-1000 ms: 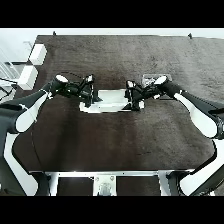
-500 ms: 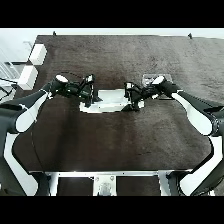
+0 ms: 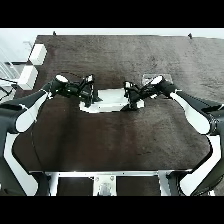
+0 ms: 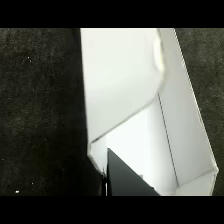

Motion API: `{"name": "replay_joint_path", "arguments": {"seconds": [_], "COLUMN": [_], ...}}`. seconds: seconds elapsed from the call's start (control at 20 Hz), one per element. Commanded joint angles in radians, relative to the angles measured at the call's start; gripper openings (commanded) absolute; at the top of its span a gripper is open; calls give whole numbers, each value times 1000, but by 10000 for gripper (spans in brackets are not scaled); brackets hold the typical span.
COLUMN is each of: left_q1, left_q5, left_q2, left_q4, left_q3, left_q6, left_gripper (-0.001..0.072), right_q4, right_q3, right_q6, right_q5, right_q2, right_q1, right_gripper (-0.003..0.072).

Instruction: Fold the box and place the chain.

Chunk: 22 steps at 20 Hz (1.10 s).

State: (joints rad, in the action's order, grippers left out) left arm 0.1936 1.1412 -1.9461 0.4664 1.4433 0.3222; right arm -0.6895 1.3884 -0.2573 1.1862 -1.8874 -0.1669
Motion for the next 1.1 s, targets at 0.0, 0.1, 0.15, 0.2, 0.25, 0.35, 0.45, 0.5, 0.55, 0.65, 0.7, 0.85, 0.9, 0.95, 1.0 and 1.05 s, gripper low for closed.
{"name": "replay_joint_path", "arguments": {"seconds": [0.0,0.1,0.15,0.2,0.25,0.35,0.45,0.5,0.55,0.65,0.7,0.85,0.9,0.95,1.0,1.05], "left_q1": [1,1,1,1,1,1,1,1,1,1,1,1,1,1,1,1], "left_q5": [0,0,0,0,0,0,0,0,0,0,0,0,0,0,0,0], "left_q2": [0,0,0,0,0,0,0,0,0,0,0,0,0,0,0,0], "left_q4": [0,0,0,0,0,0,0,0,0,0,0,0,0,0,0,0], "left_q3": [1,1,1,1,1,1,1,1,1,1,1,1,1,1,1,1], "left_q6": [0,0,0,0,0,0,0,0,0,0,0,0,0,0,0,0], "left_gripper": [20,20,21,20,20,20,21,20,21,20,20,20,20,20,20,21], "right_q4": [1,1,1,1,1,4,41,70,97,115,114,113,113,113,113,113], "right_q3": [7,7,6,6,6,6,6,6,6,6,6,6,6,6,6,6], "right_q6": [-14,-14,-14,-12,-9,-9,-19,-27,-33,-42,-45,-55,-59,-60,-60,-62], "right_q5": [42,42,41,35,30,18,16,18,23,35,39,44,46,46,46,46], "right_q2": [-1,-2,-2,-2,-5,-21,-33,-35,-35,-35,-35,-40,-41,-42,-42,-42], "right_q1": [5,7,7,7,8,13,21,29,35,45,44,44,44,44,44,44], "right_gripper": [720,720,720,720,720,720,720,720,720,720,720,694,695,695,694,695]}}
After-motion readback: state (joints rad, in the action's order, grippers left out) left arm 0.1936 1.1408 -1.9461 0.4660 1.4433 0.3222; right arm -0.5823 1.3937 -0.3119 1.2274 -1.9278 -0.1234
